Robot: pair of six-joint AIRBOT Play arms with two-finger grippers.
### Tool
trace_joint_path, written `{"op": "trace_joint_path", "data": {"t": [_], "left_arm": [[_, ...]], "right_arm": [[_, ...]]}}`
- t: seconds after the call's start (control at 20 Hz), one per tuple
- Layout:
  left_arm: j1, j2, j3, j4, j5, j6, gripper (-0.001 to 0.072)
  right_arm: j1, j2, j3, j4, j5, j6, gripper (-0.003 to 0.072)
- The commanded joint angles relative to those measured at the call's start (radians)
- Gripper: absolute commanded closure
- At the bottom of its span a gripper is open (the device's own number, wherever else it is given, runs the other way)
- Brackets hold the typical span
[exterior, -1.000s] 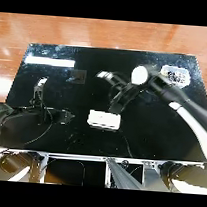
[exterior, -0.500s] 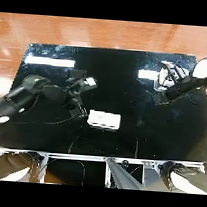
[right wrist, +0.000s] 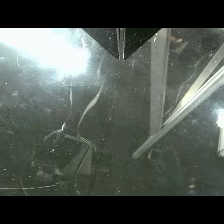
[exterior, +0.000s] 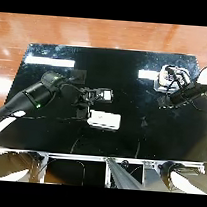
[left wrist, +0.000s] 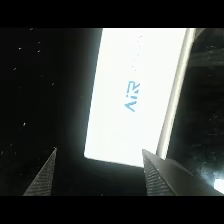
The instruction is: Fold the box and place the chain.
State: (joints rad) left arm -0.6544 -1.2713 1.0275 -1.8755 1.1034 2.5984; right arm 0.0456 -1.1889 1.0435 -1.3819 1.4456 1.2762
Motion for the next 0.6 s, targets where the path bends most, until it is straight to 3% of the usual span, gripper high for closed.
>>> {"op": "trace_joint_path", "data": {"t": [0.0,0.55], "left_arm": [[-0.004,-0.030,0.008,-0.026,0.016,0.051,0.0081],[0.023,-0.062,0.006,-0.082,0.048,0.117,0.0082]], "right_arm": [[-0.002,0.001,-0.003,0.000,-0.013,0.004,0.0654],[-0.002,0.001,-0.003,-0.002,-0.013,0.004,0.0655]]}}
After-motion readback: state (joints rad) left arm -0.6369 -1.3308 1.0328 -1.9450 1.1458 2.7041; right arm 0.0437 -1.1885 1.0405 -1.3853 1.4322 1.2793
